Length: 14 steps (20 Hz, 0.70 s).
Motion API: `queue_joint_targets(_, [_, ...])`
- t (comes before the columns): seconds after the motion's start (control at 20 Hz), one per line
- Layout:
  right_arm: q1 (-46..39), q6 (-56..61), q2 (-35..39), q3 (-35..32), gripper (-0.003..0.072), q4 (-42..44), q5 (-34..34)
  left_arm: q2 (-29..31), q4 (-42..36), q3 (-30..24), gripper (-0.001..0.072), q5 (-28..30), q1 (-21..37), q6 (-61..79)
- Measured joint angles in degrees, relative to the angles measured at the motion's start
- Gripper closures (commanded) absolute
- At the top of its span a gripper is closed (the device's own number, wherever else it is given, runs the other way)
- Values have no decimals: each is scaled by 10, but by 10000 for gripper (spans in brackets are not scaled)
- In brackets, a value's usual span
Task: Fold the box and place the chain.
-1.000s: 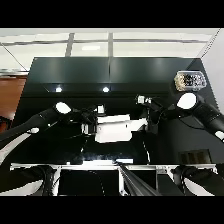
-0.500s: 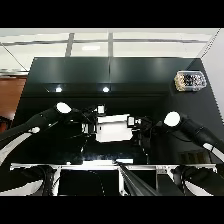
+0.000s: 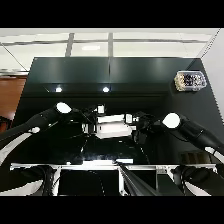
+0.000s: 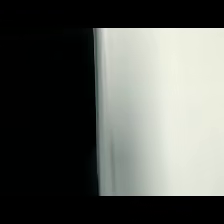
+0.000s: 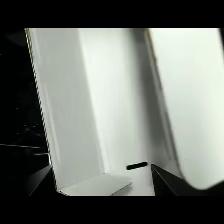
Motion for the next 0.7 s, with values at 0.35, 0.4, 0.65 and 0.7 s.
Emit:
queue_joint_targets(0.35, [0,-4,7,12,-24,-30,-39,0,0,0,683,-7,0,0])
queue_joint_targets(0.4, [-2,-4,7,12,-24,-29,-48,0,0,0,683,-10,0,0])
queue_joint_targets(0.65, [-7,-9,7,13,-24,-19,-66,0,0,0,683,-11,0,0])
queue_joint_targets(0.7, [-7,-13,6,13,-25,-15,-62,0,0,0,684,-12,0,0])
